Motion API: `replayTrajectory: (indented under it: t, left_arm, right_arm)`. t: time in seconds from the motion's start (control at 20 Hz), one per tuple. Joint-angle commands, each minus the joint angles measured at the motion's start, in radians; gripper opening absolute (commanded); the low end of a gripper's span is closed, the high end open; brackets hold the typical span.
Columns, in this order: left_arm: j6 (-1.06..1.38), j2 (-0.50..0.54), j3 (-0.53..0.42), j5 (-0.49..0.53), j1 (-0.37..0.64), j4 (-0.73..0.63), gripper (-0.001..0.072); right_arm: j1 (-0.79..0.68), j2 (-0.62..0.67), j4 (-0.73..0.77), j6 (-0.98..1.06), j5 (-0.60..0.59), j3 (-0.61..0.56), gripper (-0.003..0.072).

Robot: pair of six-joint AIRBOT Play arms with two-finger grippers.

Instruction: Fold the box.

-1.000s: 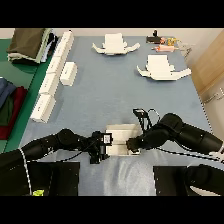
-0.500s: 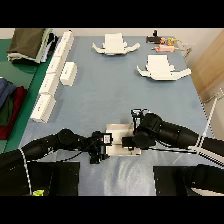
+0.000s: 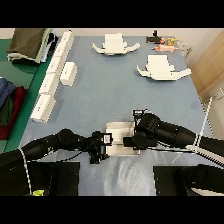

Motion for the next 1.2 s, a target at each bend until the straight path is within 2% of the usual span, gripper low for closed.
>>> replayTrajectory:
  t: [0.0, 0.05, 0.1, 0.4, 0.8, 0.9, 1.0, 1.05, 1.1, 1.15]
  left_arm:
    - [0.0, 0.001, 0.001, 0.0, 0.0, 0.0, 0.0473]
    - [0.0, 0.001, 0.001, 0.0, 0.0, 0.0, 0.0473]
    - [0.0, 0.001, 0.001, 0.0, 0.0, 0.0, 0.0472]
    - [0.0, 0.001, 0.001, 0.0, 0.0, 0.0, 0.0472]
    - [0.0, 0.001, 0.001, 0.0, 0.0, 0.0, 0.0472]
    - [0.0, 0.001, 0.001, 0.0, 0.0, 0.0, 0.0472]
    - [0.0, 0.001, 0.001, 0.0, 0.0, 0.0, 0.0472]
    - [0.0, 0.001, 0.001, 0.0, 0.0, 0.0, 0.0472]
    - [0.0, 0.001, 0.001, 0.0, 0.0, 0.0, 0.0472]
    - [0.0, 0.001, 0.001, 0.0, 0.0, 0.0, 0.0472]
  right_arm:
    - [0.001, 0.005, 0.005, -0.035, -0.008, 0.014, 0.0167]
    - [0.001, 0.011, 0.005, -0.045, -0.021, 0.023, 0.0268]
    - [0.001, 0.019, 0.005, -0.046, -0.039, 0.032, 0.0318]
    - [-0.001, 0.037, -0.01, -0.055, -0.089, 0.043, 0.0318]
    - [0.0, 0.008, -0.017, -0.055, -0.09, 0.042, 0.0317]
    - [0.0, -0.002, -0.005, -0.055, -0.089, 0.041, 0.0279]
    - [0.0, -0.004, -0.005, -0.051, -0.089, 0.04, 0.0275]
    - [0.0, -0.004, -0.005, -0.05, -0.09, 0.04, 0.0244]
    - [0.0, -0.004, -0.005, -0.043, -0.09, 0.04, 0.0135]
    - [0.0, -0.004, -0.005, -0.042, -0.089, 0.04, 0.0065]
